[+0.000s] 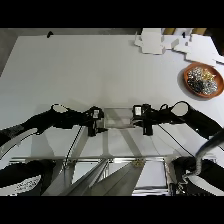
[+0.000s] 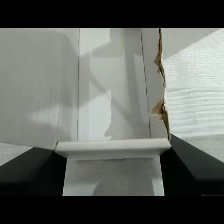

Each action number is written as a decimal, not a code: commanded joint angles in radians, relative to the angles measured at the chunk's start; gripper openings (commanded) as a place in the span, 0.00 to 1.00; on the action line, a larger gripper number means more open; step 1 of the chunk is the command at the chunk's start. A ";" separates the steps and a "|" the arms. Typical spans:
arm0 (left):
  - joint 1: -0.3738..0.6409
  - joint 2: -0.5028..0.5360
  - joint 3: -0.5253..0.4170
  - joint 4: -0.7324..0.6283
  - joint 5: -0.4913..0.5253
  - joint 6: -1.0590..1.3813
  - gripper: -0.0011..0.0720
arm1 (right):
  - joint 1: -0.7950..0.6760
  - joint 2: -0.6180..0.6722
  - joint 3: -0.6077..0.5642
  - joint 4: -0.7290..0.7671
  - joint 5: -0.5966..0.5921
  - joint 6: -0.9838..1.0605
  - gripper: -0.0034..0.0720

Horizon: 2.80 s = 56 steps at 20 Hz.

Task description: Fold the box and place the chain.

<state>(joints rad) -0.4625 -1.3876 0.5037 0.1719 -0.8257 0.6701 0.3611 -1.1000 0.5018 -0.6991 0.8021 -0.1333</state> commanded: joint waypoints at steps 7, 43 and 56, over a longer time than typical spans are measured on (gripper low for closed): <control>0.000 0.001 0.001 0.000 -0.001 0.000 0.22 | 0.043 -0.064 -0.012 0.069 -0.040 -0.044 0.50; 0.000 0.001 0.001 0.000 -0.001 0.001 0.22 | -0.359 0.234 -0.035 -0.370 0.067 1.185 0.07; 0.000 0.001 0.001 0.000 -0.002 0.001 0.22 | -0.297 0.113 -0.102 -0.185 0.081 1.251 0.07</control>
<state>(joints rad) -0.4625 -1.3876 0.5037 0.1722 -0.8268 0.6704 0.0269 -0.9455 0.4118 -0.9577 0.8772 1.1114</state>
